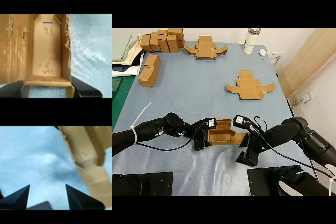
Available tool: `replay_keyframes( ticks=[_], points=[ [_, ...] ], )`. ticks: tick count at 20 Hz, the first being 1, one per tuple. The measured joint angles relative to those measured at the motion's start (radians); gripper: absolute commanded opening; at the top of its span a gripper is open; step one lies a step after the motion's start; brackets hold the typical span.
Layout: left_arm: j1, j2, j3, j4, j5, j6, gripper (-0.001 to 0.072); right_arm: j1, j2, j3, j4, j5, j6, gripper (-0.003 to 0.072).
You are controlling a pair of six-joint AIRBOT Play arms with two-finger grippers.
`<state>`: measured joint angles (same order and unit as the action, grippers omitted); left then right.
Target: Fold the box.
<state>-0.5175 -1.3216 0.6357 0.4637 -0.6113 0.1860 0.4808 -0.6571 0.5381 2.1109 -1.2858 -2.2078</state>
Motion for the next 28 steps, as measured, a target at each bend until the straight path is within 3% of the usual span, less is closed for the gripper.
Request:
replay_keyframes(
  ticks=[5, 9, 18, 21, 22, 24, 26, 27, 28],
  points=[
    [0.000, 0.000, 0.000, 0.000, 0.000, 0.000, 0.0372, 0.016, 0.021, 0.000, 0.084, -0.010, 0.308, 0.0712],
    [0.000, 0.000, 0.000, 0.000, 0.000, 0.000, 0.0372, 0.018, 0.025, 0.000, 0.106, 0.085, 0.477, 0.0701],
    [0.000, 0.000, 0.000, 0.000, 0.000, 0.000, 0.0372, 0.019, -0.041, 0.000, 0.130, 0.216, 0.654, 0.0695],
    [0.000, 0.000, 0.000, 0.000, 0.000, 0.000, 0.0372, 0.019, -0.075, 0.000, 0.136, 0.233, 0.679, 0.0559],
    [0.000, 0.000, 0.000, 0.000, 0.000, 0.000, 0.0372, 0.019, -0.088, 0.000, 0.140, 0.238, 0.686, 0.0551],
    [0.000, 0.000, 0.000, 0.000, 0.000, 0.000, 0.0372, 0.019, -0.116, 0.010, 0.145, 0.251, 0.695, 0.0188],
    [0.000, 0.000, 0.000, 0.000, 0.001, 0.000, 0.0372, 0.018, -0.159, 0.044, 0.148, 0.270, 0.700, 0.0115],
    [0.000, 0.000, 0.000, 0.000, 0.000, 0.000, 0.0372, 0.018, -0.183, 0.068, 0.149, 0.278, 0.689, 0.0002],
    [0.000, 0.000, 0.000, 0.000, 0.000, 0.000, 0.0372, 0.018, -0.214, 0.099, 0.150, 0.284, 0.673, 0.0002]
  ],
)
